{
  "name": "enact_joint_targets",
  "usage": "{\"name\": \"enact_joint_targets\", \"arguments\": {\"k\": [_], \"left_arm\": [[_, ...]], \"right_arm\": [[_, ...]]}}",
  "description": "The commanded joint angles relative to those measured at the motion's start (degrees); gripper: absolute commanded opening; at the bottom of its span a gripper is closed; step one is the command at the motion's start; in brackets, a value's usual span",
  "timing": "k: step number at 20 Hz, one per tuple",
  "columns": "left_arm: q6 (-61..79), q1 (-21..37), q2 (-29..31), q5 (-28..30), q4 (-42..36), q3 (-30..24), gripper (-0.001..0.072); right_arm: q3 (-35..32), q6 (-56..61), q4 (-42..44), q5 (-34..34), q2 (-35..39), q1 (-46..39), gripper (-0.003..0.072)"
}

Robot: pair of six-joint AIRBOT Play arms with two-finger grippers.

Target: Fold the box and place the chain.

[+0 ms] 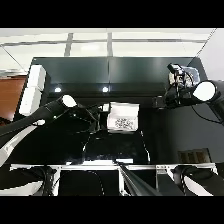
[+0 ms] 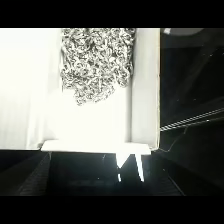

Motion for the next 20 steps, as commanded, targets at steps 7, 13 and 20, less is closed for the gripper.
{"name": "enact_joint_targets", "arguments": {"k": [7,13,20], "left_arm": [[1.0,-1.1,-0.3,3.4,-5.8,0.1,0.0713],[2.8,-4.0,-1.9,1.1,-3.8,0.5,0.0497],[-7.8,-4.0,-1.8,4.8,-3.8,3.3,0.0386]], "right_arm": [[0.0,0.0,0.0,-1.8,-0.1,0.0,0.0367],[-0.3,0.0,0.1,-4.0,-0.2,0.0,0.0367],[-0.5,-3.3,12.4,-9.7,-4.0,0.0,0.0720]]}}
